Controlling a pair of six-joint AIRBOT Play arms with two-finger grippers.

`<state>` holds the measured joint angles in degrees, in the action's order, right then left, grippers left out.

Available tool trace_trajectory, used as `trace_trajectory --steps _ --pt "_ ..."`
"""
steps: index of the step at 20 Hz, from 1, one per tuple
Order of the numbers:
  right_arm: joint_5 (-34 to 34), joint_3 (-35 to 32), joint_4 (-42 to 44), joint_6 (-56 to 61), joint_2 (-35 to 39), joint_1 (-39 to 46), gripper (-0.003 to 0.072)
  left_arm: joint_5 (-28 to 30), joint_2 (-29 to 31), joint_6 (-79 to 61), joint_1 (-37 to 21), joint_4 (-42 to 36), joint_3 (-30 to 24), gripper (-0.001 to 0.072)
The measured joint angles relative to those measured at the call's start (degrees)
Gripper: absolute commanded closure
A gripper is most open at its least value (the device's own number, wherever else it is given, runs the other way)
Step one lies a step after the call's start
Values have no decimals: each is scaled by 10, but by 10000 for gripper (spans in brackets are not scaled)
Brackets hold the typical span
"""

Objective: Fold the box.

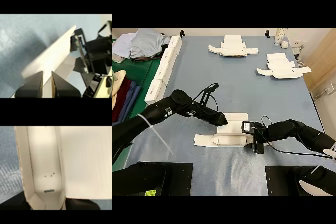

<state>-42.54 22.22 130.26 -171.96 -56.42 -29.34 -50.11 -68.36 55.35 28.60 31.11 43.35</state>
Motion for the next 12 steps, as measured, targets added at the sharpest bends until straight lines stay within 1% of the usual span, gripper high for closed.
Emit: trace_trajectory --steps 3,6,12 --pt "0 0 0 0 0 0 143 -16 -46 2 -4 -2 5 543" --pt "0 0 0 0 0 0 144 -24 -75 2 -6 -4 7 543" --pt "0 0 0 0 0 0 143 -34 -92 -22 -8 -1 22 541"
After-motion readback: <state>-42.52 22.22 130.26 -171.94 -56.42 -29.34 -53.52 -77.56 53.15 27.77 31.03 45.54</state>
